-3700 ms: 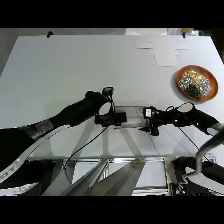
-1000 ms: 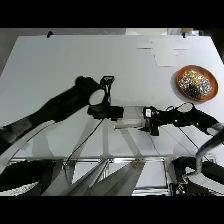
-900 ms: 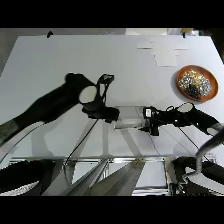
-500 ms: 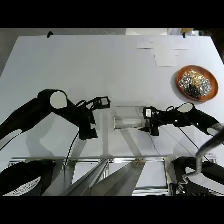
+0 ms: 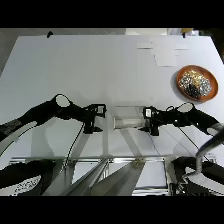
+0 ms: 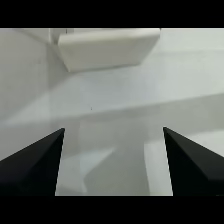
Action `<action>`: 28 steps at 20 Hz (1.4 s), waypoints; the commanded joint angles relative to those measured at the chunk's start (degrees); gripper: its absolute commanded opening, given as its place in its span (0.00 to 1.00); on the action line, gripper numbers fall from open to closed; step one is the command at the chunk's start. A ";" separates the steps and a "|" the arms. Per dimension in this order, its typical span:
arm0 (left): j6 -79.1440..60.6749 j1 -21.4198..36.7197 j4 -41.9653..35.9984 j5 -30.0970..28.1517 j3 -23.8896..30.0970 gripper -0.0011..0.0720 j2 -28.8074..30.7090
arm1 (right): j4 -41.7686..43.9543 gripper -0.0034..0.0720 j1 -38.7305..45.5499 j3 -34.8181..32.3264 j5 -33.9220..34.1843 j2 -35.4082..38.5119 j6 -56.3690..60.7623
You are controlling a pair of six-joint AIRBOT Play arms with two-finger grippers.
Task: Fold the box and place the chain.
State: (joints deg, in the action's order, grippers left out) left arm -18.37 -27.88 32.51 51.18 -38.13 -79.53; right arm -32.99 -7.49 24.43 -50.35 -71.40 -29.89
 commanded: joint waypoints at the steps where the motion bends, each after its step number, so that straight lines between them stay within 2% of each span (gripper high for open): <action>1: -10.36 -2.47 -11.02 -4.07 0.22 0.98 -1.88 | 0.00 0.65 0.00 0.04 -0.02 0.04 0.00; 3: -10.36 -3.67 -14.78 -6.01 0.22 0.98 -2.08 | 0.00 0.65 0.00 0.04 0.00 0.04 0.00; 6: -9.44 -3.69 -14.58 -6.40 0.24 0.98 -2.60 | 0.00 0.65 0.00 0.04 0.00 0.04 0.00; 18: -6.88 -5.44 -14.99 -3.43 0.22 0.99 -4.04 | 0.00 0.65 0.00 0.04 0.00 0.04 0.00; 28: -6.86 -7.58 -16.50 -8.55 0.20 0.98 -5.05 | 0.00 0.65 0.00 0.04 0.00 0.04 0.00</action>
State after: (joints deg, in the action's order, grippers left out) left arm -25.28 -34.83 16.53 44.14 -37.91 -84.40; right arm -32.99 -7.49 24.43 -50.35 -71.40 -29.87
